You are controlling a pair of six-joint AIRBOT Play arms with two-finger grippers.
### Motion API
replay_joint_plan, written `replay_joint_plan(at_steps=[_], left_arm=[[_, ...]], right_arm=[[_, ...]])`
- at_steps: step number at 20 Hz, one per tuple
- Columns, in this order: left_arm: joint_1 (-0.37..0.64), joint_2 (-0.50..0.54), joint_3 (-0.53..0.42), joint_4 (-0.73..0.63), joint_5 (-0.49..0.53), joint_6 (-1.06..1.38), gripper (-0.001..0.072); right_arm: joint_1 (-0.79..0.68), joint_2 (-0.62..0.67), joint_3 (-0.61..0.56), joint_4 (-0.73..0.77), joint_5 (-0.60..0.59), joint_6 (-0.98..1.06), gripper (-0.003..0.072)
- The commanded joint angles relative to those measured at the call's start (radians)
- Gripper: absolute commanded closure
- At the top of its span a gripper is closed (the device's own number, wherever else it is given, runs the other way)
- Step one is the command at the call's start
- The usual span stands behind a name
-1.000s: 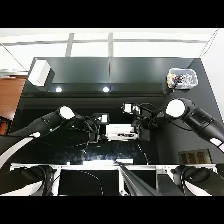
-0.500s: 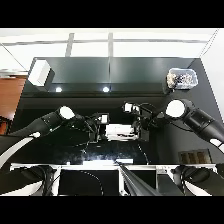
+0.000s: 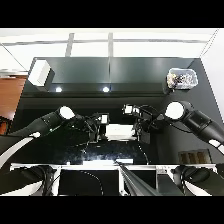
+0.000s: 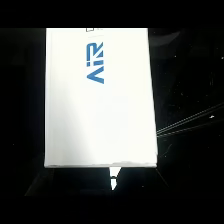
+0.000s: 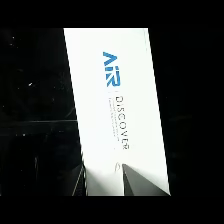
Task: Fold the box and place the chain.
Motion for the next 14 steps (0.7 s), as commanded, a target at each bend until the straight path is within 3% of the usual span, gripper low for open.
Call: replay_joint_plan(at_steps=[1,7,8,10,14], left_arm=[[0.000,0.000,0.000,0.000,0.000,-0.001,0.0375],[0.000,0.000,0.000,0.000,0.000,-0.001,0.0375],[0.000,0.000,0.000,0.000,0.000,-0.001,0.0375],[0.000,0.000,0.000,0.000,0.000,-0.001,0.0375],[0.000,0.000,0.000,0.000,0.000,-0.001,0.0375]], right_arm=[[0.001,0.000,-0.016,0.040,-0.036,0.000,0.0396],[-0.074,0.082,-0.012,0.077,-0.016,0.256,0.0399],[-0.109,0.103,-0.012,0.080,0.006,0.336,0.0462],[-0.164,0.111,-0.026,0.111,0.050,0.504,0.0674],[-0.136,0.104,-0.178,0.478,-0.160,0.673,0.0669]])
